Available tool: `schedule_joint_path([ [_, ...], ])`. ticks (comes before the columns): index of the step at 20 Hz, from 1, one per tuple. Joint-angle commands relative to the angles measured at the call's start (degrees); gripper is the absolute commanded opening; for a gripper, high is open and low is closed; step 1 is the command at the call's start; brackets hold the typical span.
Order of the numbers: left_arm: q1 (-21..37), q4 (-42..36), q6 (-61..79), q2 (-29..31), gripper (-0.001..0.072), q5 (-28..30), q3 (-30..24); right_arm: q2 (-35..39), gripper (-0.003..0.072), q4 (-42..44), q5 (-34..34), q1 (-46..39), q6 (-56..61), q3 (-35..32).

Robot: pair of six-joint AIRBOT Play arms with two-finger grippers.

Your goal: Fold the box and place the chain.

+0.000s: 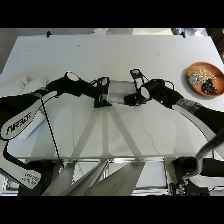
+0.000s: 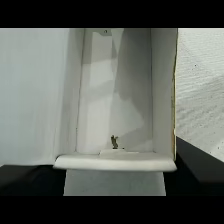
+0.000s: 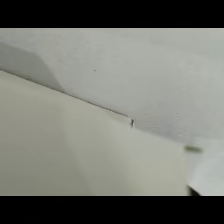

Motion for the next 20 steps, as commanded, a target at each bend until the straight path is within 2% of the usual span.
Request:
schedule_joint_path([
  [1,0.07,-0.11,0.00,0.04,0.0500,0.31,0.00,-0.46,0.0103,-2.43,1.66,0.68,2.75,0.68],
  [2,0.07,-0.11,0.00,0.04,0.0500,0.31,0.00,-0.46,0.0036,-3.37,2.25,0.68,2.75,1.31],
  [5,0.07,-0.11,0.00,0.04,0.0500,0.31,0.00,-0.46,0.0042,-3.89,2.89,0.68,2.78,3.41],
  [6,0.07,-0.11,0.00,0.04,0.0500,0.31,0.00,-0.46,0.0140,-3.85,2.89,0.68,2.78,4.20],
  [7,0.07,-0.11,0.00,0.04,0.0500,0.31,0.00,-0.44,0.0380,-3.72,3.10,0.68,2.78,5.14],
  [8,0.07,-0.11,0.00,0.04,0.0500,0.31,0.00,-0.35,0.0507,-3.39,3.37,0.68,2.80,5.95],
  [15,0.07,-0.11,0.00,0.04,0.0500,0.31,0.00,-0.72,0.0503,-3.80,8.07,0.68,10.88,8.74],
  [20,0.07,-0.11,0.00,0.04,0.0500,0.31,0.00,-3.43,0.0503,-3.82,10.29,1.29,10.91,8.74],
])
